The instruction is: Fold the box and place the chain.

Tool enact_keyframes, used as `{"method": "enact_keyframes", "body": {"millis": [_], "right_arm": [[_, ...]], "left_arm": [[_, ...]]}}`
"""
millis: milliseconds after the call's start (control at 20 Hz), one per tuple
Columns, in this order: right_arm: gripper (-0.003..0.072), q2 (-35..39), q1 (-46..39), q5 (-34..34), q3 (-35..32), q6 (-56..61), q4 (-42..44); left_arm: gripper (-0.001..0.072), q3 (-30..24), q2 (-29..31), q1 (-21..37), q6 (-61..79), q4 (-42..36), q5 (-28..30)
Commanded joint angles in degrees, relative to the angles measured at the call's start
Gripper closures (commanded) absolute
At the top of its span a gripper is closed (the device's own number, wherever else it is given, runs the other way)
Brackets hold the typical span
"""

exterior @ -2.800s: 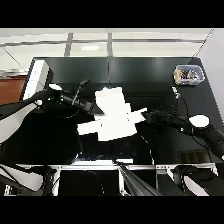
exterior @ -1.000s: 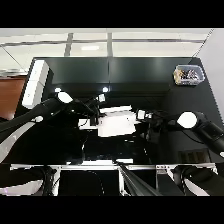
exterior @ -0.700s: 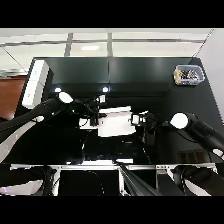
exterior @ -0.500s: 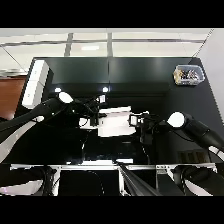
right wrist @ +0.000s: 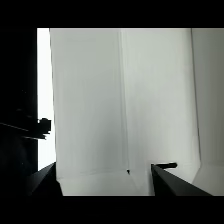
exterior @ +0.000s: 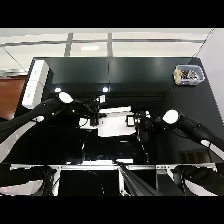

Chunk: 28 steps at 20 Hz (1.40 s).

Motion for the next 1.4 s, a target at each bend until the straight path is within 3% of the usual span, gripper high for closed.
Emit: {"method": "enact_keyframes", "body": {"millis": [0, 200, 450, 700, 850, 1350], "right_arm": [[-0.0013, -0.26, -1.01, -0.74, 2.62, -2.95, 0.57], [-0.0013, -0.26, -5.07, -1.07, 4.72, -2.99, 0.79], [-0.0013, -0.57, -6.62, -0.7, 5.11, -8.85, 9.64], [-0.0013, -1.36, -7.63, 0.9, 5.11, -9.81, 11.89], [-0.0013, -1.36, -7.28, 4.39, 4.28, -9.01, 11.89], [-0.0013, -4.96, -6.03, 3.02, 1.9, -11.15, 17.11]], "left_arm": [[0.0685, -0.04, -0.04, 0.0, -0.02, 0.02, 0.07], [0.0684, -0.04, -0.04, 0.02, -0.02, 0.04, 0.07], [0.0685, -0.04, -0.04, 0.07, 0.0, 0.04, 0.09], [0.0684, 0.09, -0.04, 0.07, 0.0, 1.09, -0.5], [0.0684, 1.68, -0.04, 0.07, -0.02, 5.4, -5.79], [0.0684, 1.77, -0.66, 0.07, 0.0, 5.79, -2.1]]}}
